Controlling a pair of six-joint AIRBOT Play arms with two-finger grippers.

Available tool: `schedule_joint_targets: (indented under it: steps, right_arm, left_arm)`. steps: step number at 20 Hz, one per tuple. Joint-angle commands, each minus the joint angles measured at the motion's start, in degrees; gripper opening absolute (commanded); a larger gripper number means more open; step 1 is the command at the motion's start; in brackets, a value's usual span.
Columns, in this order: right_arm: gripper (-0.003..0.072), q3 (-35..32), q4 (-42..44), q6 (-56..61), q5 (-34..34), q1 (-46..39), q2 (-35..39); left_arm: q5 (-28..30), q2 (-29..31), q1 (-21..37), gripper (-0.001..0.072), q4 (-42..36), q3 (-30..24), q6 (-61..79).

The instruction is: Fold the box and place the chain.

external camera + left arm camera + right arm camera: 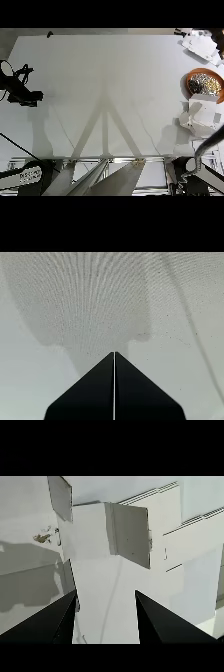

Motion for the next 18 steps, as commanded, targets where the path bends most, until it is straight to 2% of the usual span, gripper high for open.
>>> schedule_joint_targets:
  steps: [1,2,3,6,8,13,18]
  right_arm:
    - [0.0424,0.07,-0.39,0.33,-3.08,-0.50,-0.02]
    - [0.0467,0.07,-0.83,0.50,-3.43,-0.50,-0.02]
    - [0.0477,0.07,-1.88,1.62,-4.11,-0.50,-0.02]
    - [0.0477,0.07,-5.22,1.55,-7.41,-0.50,-0.17]
    - [0.0477,0.09,-6.54,0.02,-7.32,-1.16,-1.03]
    - [0.0477,0.35,-3.17,-4.94,-6.10,-5.84,-6.32]
    - [0.0477,0.46,1.57,-7.58,-7.67,-6.03,-11.45]
  left_arm:
    - [0.02,0.02,0.04,0.0013,0.02,0.02,0.02]
    - [0.02,0.02,0.04,0.0013,0.02,0.02,0.02]
    - [0.02,0.02,0.04,0.0013,0.02,0.02,0.02]
    - [0.02,0.02,0.04,0.0013,0.02,0.02,0.02]
    - [0.02,0.02,0.04,0.0013,0.00,0.02,0.02]
    - [0.02,0.02,0.04,0.0013,0.02,0.02,0.02]
    - [0.02,0.02,0.04,0.0013,0.02,0.02,0.00]
